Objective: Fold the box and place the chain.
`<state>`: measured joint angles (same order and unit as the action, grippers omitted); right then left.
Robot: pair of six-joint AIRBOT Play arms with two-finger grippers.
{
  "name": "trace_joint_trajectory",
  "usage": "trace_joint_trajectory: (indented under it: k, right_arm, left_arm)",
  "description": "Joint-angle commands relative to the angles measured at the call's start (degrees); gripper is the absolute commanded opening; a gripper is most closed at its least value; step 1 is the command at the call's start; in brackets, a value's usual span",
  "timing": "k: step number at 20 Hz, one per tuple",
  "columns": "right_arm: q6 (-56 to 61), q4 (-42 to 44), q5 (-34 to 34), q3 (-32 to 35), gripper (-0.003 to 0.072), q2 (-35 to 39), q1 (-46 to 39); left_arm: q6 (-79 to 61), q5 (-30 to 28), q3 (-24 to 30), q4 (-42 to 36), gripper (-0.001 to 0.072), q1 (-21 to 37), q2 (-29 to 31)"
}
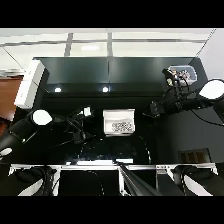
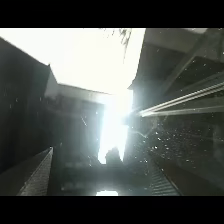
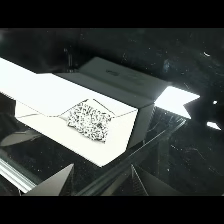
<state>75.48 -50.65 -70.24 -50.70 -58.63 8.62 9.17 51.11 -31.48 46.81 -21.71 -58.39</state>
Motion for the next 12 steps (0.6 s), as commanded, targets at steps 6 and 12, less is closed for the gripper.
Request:
trace_joint_trajectory:
  k: [6,12]
  right_arm:
    - [0.8,0.0,0.0,0.0,0.042,0.0,0.1]
    - [0.9,0.0,0.3,0.0,0.042,0.0,0.1]
  left_arm:
    - [-18.9,0.7,-1.2,-5.6,0.0719,1.6,-10.0]
    - [-18.8,-3.3,-4.2,-11.2,0.0719,-0.7,-14.9]
